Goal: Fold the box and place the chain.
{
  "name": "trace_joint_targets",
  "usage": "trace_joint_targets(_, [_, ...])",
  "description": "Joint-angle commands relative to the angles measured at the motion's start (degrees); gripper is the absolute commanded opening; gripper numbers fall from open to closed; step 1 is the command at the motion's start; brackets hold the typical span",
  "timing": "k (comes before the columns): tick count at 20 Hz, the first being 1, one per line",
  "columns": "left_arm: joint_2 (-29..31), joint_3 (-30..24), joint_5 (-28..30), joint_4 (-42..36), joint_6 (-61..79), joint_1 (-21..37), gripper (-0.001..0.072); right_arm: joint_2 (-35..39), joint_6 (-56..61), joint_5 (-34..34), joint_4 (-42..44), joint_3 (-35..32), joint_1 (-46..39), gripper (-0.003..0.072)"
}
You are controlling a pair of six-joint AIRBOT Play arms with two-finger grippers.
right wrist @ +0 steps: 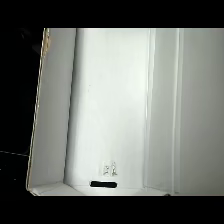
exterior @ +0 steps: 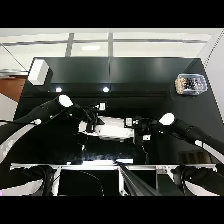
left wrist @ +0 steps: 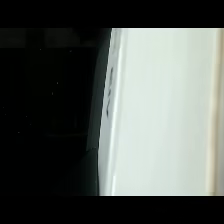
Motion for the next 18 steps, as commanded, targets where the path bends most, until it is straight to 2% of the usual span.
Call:
trace_joint_targets(1, [0.0,0.0,-0.3,0.0,-0.3,0.0,0.0024,-0.2,0.6,-0.8,-0.2,0.0,0.1,0.0699])
trace_joint_targets(15, [0.0,0.0,-0.9,0.0,-0.3,0.0,0.0024,-0.3,2.5,-3.3,-0.4,0.0,0.9,0.0699])
trace_joint_targets(16, [0.0,0.0,-0.9,0.0,-0.3,0.0,0.0024,-0.3,2.6,-3.4,-0.4,0.0,0.9,0.0681])
trace_joint_targets(17, [0.0,0.0,-0.9,-0.1,-0.3,0.0,0.0025,-0.3,2.6,-3.4,-0.4,0.0,0.9,0.0537])
trace_joint_targets(18, [0.0,0.0,-0.9,-0.3,-0.3,0.0,0.0031,-0.3,2.6,-3.4,-0.4,0.0,0.9,0.0462])
